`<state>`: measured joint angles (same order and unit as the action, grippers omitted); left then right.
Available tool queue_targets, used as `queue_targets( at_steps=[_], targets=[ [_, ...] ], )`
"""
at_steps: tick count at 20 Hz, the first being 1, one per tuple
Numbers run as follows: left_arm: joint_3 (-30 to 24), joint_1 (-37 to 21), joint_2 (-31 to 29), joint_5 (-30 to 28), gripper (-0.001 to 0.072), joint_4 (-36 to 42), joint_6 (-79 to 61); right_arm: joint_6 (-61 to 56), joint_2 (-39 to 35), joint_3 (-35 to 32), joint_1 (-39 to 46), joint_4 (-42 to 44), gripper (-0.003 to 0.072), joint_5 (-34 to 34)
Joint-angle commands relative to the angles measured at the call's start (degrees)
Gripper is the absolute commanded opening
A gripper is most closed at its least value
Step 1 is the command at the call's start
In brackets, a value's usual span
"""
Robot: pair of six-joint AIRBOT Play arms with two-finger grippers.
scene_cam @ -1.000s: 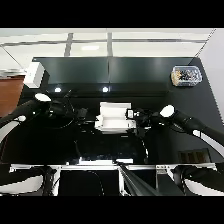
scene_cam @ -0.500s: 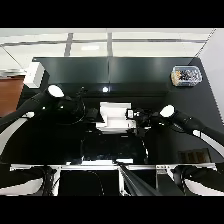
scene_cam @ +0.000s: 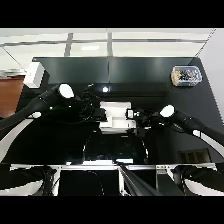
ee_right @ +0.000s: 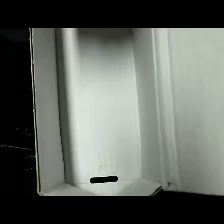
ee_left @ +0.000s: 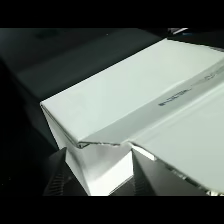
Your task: Fold the box and place the chain.
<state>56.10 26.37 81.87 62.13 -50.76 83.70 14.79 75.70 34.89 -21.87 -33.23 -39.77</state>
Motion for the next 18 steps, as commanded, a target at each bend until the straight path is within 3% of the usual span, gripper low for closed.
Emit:
queue_targets(
  at_steps=[1,9,15,18],
  targets=[
    [0.2,2.4,0.0,-0.9,0.0442,-5.9,5.8,0.0,0.0,0.0,-0.1,0.0,0.0313,0.0],
    [0.2,7.7,0.2,-5.2,0.0442,-19.1,19.6,0.0,0.0,0.0,-0.1,0.0,0.0312,0.0],
    [1.5,11.2,1.0,-4.8,0.0441,-26.7,28.0,0.0,0.0,0.0,-0.1,0.0,0.0312,0.0],
    [5.1,14.0,2.8,-0.3,0.0441,-33.5,33.9,0.0,0.0,0.0,-0.1,0.0,0.0312,0.0]
  ],
)
